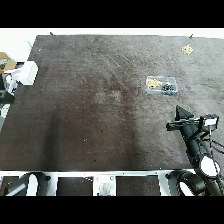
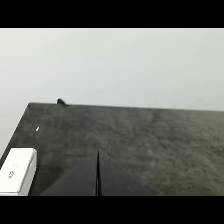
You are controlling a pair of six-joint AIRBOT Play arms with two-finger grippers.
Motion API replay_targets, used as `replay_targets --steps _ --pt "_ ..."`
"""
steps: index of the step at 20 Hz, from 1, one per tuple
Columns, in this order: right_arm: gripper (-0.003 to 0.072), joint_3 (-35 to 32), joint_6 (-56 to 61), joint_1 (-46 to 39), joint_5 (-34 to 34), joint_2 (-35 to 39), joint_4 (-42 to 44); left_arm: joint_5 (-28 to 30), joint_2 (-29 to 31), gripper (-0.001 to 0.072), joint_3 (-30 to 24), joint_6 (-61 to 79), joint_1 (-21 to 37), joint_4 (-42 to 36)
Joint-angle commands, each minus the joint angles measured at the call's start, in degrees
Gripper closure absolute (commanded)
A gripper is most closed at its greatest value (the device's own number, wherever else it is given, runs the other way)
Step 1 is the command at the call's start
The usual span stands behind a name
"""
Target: Fold the box and place the chain.
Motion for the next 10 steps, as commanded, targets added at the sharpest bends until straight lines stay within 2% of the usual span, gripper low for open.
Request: replay_targets --steps 1,5,10 --pt "0.0683 -0.02 0.02 -0.02 0.02 0.02 0.0 6.86 8.63 0.0703 -5.64 0.39 -7.04 -1.51" --pt "0.0683 -0.02 0.02 -0.02 0.02 0.02 0.0 16.09 13.62 0.0703 -8.57 0.59 -15.61 0.52" --pt "0.0683 -0.02 0.02 -0.02 0.02 0.02 0.0 16.33 14.58 0.0702 -11.76 0.59 -19.91 0.52"
